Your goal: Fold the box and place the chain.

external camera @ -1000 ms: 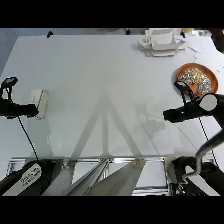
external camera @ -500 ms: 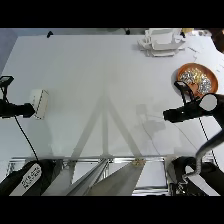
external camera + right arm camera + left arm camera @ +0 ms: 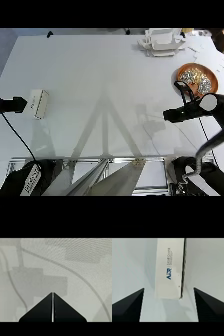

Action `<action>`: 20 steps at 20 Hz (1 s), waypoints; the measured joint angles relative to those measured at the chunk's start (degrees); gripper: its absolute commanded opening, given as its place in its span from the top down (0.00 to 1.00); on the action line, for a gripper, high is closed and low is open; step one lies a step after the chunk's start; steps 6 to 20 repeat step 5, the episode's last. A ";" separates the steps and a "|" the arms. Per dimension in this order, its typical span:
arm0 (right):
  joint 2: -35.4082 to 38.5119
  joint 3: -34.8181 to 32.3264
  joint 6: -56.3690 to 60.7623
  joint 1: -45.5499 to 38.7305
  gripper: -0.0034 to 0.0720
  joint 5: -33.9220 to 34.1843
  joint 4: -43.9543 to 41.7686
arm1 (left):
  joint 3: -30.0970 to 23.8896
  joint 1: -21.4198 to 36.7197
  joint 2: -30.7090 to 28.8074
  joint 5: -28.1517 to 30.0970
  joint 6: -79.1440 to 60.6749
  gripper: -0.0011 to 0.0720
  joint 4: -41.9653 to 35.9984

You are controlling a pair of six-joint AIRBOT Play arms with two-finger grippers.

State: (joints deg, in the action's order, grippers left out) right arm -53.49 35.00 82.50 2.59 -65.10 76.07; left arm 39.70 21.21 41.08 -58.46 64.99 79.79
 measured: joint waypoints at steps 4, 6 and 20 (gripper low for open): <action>0.00 0.00 0.00 0.00 0.93 0.00 -0.02 | 0.00 -1.18 -0.31 1.03 0.00 0.03 0.20; 0.00 0.00 0.00 0.00 0.93 0.00 -0.02 | 0.00 -1.29 -0.33 1.36 0.02 0.03 0.22; 0.00 0.00 0.00 0.00 0.93 0.00 -0.02 | 0.00 -1.29 -0.33 1.36 0.02 0.03 0.22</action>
